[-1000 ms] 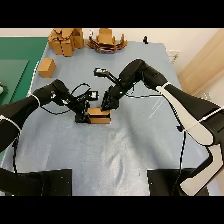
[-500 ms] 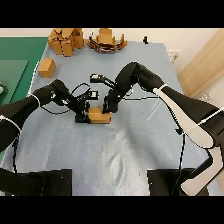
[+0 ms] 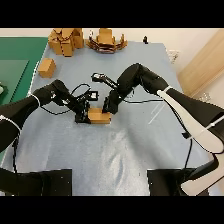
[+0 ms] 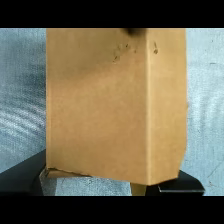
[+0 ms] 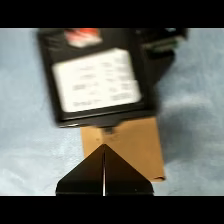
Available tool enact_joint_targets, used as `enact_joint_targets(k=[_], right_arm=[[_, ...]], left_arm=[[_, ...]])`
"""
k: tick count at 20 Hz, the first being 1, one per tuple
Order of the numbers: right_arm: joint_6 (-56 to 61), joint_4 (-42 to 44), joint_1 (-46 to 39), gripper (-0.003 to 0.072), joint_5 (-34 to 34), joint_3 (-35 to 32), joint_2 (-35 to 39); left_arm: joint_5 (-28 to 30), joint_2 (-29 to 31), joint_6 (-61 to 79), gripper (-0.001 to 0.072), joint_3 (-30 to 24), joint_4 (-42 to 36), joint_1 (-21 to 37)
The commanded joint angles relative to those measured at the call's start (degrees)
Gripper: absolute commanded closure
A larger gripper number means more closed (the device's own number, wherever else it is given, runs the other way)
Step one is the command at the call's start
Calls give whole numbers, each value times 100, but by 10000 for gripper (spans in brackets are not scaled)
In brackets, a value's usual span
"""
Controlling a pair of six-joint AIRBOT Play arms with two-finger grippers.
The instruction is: Fold the box.
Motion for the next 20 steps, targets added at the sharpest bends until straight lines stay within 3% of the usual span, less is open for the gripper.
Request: enact_joint_targets(k=[1,3,6,8,10,14,20], right_arm=[[-407,420,-83,681,1016,-804,557],[-754,929,-181,682,1775,-1620,1040],[-2135,2564,-201,682,3897,-3233,1980],[-2702,2789,-177,664,4310,-3759,2175],[-2747,2771,-175,331,4227,-3731,2076],[-2745,2009,-221,319,2931,-2874,1561],[-2743,1722,-328,319,1016,-1473,719]], left_arm=[[7,-4,-9,695,4,-9,0],[20,-4,-7,695,4,-9,0],[20,-4,-7,695,4,-9,0],[17,-4,-7,695,4,-9,2],[17,-4,-7,695,4,-9,0],[9,-4,-9,694,4,-11,-2],[-4,-4,-9,695,4,-11,-2]])
